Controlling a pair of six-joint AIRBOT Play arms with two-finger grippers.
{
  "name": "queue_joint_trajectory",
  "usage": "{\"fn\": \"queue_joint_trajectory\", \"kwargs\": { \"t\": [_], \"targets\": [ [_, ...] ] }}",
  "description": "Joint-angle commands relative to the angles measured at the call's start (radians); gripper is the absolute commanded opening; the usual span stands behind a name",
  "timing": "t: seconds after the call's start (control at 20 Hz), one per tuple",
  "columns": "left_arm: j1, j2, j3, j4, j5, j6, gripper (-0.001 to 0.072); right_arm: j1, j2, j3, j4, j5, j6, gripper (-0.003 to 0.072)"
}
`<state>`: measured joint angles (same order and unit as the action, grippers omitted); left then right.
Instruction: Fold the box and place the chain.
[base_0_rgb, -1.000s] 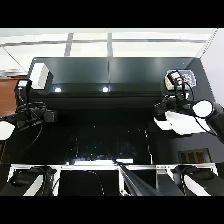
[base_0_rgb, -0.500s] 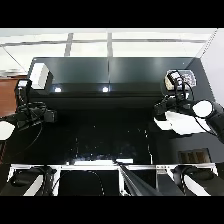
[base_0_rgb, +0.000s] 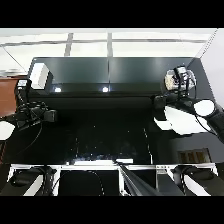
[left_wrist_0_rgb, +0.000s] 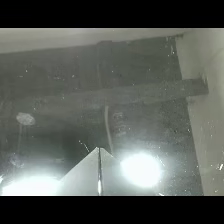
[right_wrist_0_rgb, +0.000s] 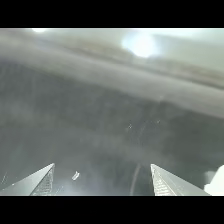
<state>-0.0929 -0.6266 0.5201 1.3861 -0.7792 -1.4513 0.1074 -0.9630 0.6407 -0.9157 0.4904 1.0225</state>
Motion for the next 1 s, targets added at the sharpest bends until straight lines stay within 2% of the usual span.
{"fn": "queue_joint_trajectory", "kwargs": {
  "t": [0.0,0.05,0.15,0.25,0.4,0.55,0.6,0.65,0.75,0.8,0.9,0.95],
  "targets": [
    [-0.001,0.001,0.0,0.0,0.016,0.0,0.003,-0.133,-0.013,0.027,-0.082,-0.101,0.185,0.0708],
    [-0.001,0.001,0.0,0.0,0.016,0.0,0.003,-0.243,-0.036,0.064,-0.165,-0.063,0.283,0.0708],
    [-0.001,0.001,0.0,0.0,0.019,0.0,0.003,-0.465,-0.113,0.169,-0.279,0.071,0.346,0.0708],
    [-0.001,0.001,0.0,0.0,0.018,0.0,0.003,-0.676,-0.226,0.316,-0.322,0.238,0.34,0.0708],
    [-0.001,0.001,0.0,-0.003,0.016,0.0,0.003,-0.873,-0.41,0.534,-0.324,0.451,0.226,0.0707],
    [-0.001,0.001,0.0,-0.008,0.016,0.0,0.003,-0.932,-0.599,0.729,-0.288,0.727,-0.014,0.0707],
    [-0.001,0.001,0.0,-0.008,0.016,0.0,0.003,-0.927,-0.653,0.766,-0.291,0.828,-0.08,0.0707],
    [-0.001,0.001,0.0,-0.008,0.016,0.0,0.003,-0.921,-0.689,0.774,-0.284,0.878,-0.097,0.0706],
    [-0.001,0.001,0.0,-0.008,0.017,0.0,0.003,-0.903,-0.722,0.771,-0.296,0.925,-0.099,0.0568],
    [-0.001,0.001,0.0,-0.008,0.017,0.0,0.003,-0.894,-0.721,0.765,-0.311,0.931,-0.098,0.0568],
    [-0.001,0.001,0.0,-0.008,0.017,0.0,0.003,-0.878,-0.716,0.755,-0.325,0.965,-0.088,0.0474],
    [-0.001,0.001,0.0,-0.008,0.017,0.0,0.003,-0.867,-0.705,0.744,-0.342,0.961,-0.088,0.0458]
  ]
}}
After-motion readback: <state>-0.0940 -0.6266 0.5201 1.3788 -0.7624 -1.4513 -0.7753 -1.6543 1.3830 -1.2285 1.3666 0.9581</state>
